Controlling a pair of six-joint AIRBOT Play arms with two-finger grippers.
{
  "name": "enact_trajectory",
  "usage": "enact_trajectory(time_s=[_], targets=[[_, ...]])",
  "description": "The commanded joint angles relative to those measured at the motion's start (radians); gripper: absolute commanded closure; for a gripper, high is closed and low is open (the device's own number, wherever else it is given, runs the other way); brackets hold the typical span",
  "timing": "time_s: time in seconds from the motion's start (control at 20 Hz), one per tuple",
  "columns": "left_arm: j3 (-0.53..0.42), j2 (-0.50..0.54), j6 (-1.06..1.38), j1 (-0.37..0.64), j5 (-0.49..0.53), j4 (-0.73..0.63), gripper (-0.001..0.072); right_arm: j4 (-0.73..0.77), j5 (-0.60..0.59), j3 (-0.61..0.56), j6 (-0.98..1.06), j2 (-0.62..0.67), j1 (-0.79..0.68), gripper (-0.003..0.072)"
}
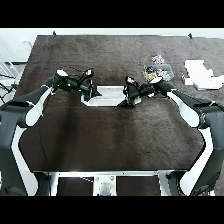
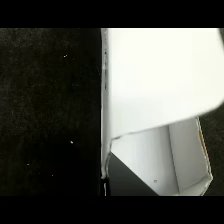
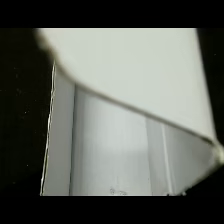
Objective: Fold the box and place the chain.
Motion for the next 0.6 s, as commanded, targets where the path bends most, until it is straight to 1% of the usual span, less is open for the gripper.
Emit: enact_trajectory(time_s=[0.0,0.4,0.45,0.55], targets=[[0.000,0.000,0.000,0.000,0.005,0.000,0.0691,-0.001,0.000,0.001,0.002,0.000,-0.002,0.0105],[0.000,0.000,0.000,0.000,0.006,-0.001,0.0691,-0.014,-0.001,0.011,-0.012,-0.001,-0.001,0.0105],[0.000,0.000,0.001,0.000,0.007,-0.001,0.0691,-0.019,-0.001,0.011,-0.006,-0.001,0.000,0.0118],[0.000,0.000,0.005,0.000,0.007,-0.002,0.0690,-0.023,0.000,0.012,0.004,-0.002,0.002,0.0118]])
